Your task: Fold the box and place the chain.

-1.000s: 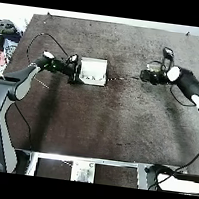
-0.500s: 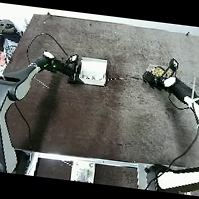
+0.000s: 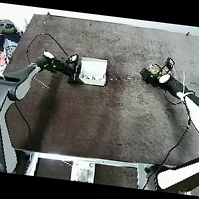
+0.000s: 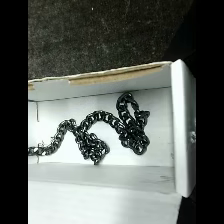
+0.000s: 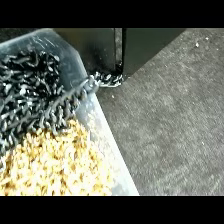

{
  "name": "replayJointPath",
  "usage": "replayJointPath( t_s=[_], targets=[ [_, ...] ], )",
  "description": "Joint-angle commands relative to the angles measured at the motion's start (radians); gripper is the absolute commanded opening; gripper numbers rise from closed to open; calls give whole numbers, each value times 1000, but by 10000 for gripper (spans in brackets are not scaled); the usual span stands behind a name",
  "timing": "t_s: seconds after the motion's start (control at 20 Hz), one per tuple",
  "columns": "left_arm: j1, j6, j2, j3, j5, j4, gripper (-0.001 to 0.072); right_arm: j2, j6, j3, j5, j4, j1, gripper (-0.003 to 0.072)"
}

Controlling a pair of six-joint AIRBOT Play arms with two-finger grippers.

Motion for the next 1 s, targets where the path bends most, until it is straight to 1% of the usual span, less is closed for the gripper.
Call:
replayJointPath(
  t_s=[0.0,0.15,0.25,0.35,0.45,0.55,0.65,0.75,0.95],
  targets=[
    [0,0,0,0,0,0,367,27,-3,13,21,6,15,12],
    [0,0,0,0,0,0,367,159,-70,13,120,7,76,12],
    [0,0,0,0,0,0,367,267,-107,13,182,7,143,13],
    [0,0,0,0,0,0,367,369,-129,13,196,7,228,13],
    [0,0,0,0,0,0,367,437,-134,20,186,6,313,12],
    [0,0,0,0,0,0,368,449,-133,60,176,5,384,12],
    [0,0,0,0,0,0,367,433,-133,101,126,4,459,12],
    [0,0,0,0,0,0,367,395,-133,133,112,4,519,13],
    [0,0,0,0,0,0,367,274,-121,138,79,8,595,13]
  ],
)
